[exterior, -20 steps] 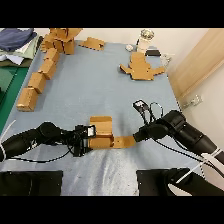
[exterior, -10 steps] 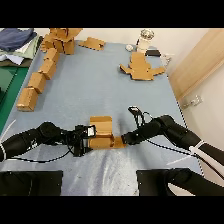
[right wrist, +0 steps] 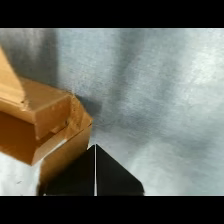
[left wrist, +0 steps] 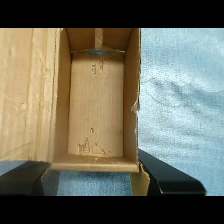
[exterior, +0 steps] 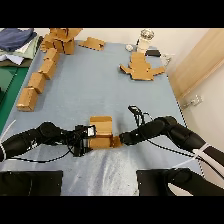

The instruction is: Fold the box.

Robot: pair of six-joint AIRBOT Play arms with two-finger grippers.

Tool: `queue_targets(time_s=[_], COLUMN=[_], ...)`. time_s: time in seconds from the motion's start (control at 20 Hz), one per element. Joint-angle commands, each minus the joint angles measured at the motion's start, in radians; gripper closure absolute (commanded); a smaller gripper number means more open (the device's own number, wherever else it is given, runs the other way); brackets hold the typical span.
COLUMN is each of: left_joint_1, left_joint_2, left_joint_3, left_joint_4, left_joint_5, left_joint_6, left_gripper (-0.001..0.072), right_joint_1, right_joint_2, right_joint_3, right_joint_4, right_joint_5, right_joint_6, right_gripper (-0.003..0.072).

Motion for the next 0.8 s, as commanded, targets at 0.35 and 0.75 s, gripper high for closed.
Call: queue_targets(time_s=[0.35,0.75], left_joint_1=[0.0,0.0], left_joint_2=[0.0,0.0], left_joint_3=[0.0,0.0], left_joint_4=[0.0,0.0], left_joint_5=[0.0,0.0], left_joint_6=[0.0,0.0], left_gripper=[0.032,0.0321], right_joint_1=[0.001,0.183], right_joint_2=[0.058,-0.168], right_joint_3=[0.059,0.185], right_joint_4=[0.103,-0.022], right_joint_5=[-0.028,-0.003], right_joint_6=[-0.003,0.169], right_gripper=[0.0271,0.0173])
